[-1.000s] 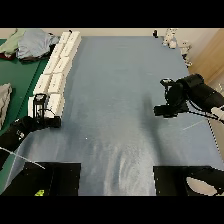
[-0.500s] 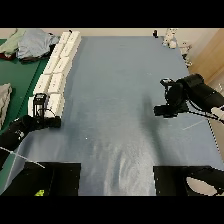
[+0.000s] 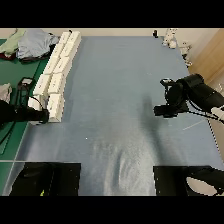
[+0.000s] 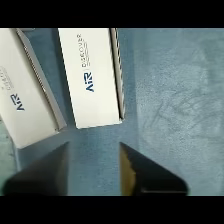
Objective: Fold the box.
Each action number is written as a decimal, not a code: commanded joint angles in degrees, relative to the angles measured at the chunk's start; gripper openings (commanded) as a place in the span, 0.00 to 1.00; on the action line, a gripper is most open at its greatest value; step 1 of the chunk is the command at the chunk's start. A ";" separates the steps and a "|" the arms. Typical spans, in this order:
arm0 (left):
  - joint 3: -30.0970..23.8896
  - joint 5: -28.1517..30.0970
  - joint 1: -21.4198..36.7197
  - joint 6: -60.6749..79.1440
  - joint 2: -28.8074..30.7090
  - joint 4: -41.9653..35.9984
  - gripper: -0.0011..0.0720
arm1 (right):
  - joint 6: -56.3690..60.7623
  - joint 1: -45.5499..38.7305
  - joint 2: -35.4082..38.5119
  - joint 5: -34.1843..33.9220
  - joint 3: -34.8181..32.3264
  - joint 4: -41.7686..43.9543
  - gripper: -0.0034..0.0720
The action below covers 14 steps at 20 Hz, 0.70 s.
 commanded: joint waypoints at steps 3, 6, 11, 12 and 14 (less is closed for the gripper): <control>10.40 -7.85 -0.11 -2.25 0.33 -14.21 0.03 | 0.00 -0.02 -0.02 0.02 0.07 0.00 0.07; 13.88 -7.39 -3.58 -2.16 -5.51 -21.22 0.03 | 0.00 -0.02 -0.02 0.02 0.07 0.00 0.07; 17.14 -2.62 -16.26 -4.24 -16.26 -21.77 0.03 | 0.00 -0.02 -0.02 0.04 0.07 0.02 0.07; 17.14 -1.14 -18.69 -4.24 -17.68 -22.05 0.03 | 0.00 -0.02 -0.02 0.04 0.07 0.00 0.07; 17.11 1.97 -23.17 -4.22 -20.20 -22.16 0.03 | 0.00 -0.02 -0.04 0.04 0.07 0.00 0.07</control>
